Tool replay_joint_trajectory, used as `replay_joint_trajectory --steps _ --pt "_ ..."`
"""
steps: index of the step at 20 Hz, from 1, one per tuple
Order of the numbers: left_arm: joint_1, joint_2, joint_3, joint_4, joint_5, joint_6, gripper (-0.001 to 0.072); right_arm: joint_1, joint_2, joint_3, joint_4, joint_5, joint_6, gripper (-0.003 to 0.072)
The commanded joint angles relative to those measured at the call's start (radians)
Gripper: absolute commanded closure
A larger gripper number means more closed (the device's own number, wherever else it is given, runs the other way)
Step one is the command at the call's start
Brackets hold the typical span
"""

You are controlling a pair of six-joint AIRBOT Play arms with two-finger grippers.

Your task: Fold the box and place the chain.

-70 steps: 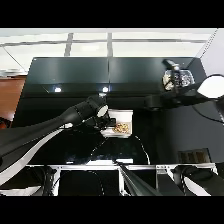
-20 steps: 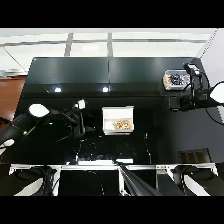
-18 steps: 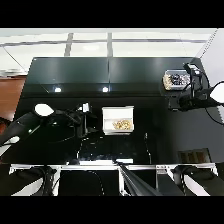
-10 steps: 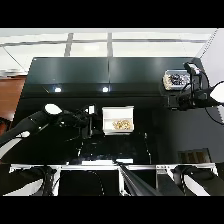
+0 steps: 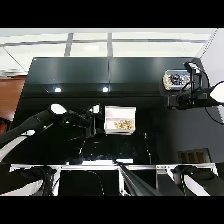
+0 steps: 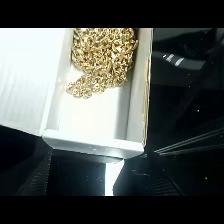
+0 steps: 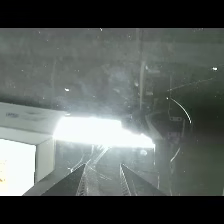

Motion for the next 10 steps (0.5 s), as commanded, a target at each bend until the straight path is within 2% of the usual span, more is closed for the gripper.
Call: replay_joint_trajectory --steps 1,6,10 --pt "0.009 -0.009 0.012 0.047 0.023 -0.020 -0.0005 0.000 -0.001 0.000 0.007 -0.008 0.000 0.0446" --pt "-0.032 -0.014 0.019 0.030 0.072 0.024 -0.0004 0.002 -0.009 0.000 0.018 -0.010 0.000 0.0446" --pt "-0.033 -0.041 0.051 0.029 0.063 0.024 -0.0004 0.041 -0.018 -0.012 0.017 -0.051 -0.001 0.0446"
